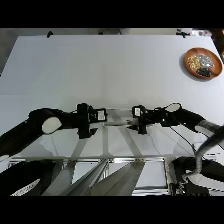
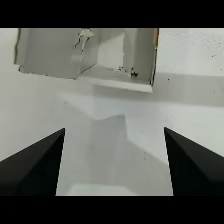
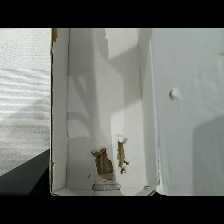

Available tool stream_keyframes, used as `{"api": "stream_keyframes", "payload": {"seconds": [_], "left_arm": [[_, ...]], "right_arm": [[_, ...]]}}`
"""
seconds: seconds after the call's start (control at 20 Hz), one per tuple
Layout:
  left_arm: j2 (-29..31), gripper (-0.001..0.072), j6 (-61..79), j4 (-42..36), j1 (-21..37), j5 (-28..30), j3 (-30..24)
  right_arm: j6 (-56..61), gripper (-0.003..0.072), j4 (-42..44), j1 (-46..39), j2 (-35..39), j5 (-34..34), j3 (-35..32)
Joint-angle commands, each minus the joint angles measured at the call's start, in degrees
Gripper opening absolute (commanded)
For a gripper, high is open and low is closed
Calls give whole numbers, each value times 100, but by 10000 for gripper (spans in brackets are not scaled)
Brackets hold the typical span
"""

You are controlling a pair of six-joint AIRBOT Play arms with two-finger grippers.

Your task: Fold the box and place the chain.

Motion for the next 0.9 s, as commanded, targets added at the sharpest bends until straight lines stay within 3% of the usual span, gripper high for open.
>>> {"api": "stream_keyframes", "payload": {"seconds": [0.0,0.15,0.25,0.45,0.85], "left_arm": [[-610,703,2874,-2192,1145,-415,-44],[-822,706,4328,-2822,1858,-1047,-44],[-1005,706,4809,-2977,2048,-1123,-44],[-1467,707,4946,-3519,1810,-1163,-39],[-1952,709,4878,-3545,1276,-903,-39]], "right_arm": [[-2,403,2,-2,4,7,0],[-2,403,2,-2,4,7,0],[0,403,2,-2,4,7,0],[0,403,2,-2,4,4,0],[0,403,2,-2,4,7,0]]}}
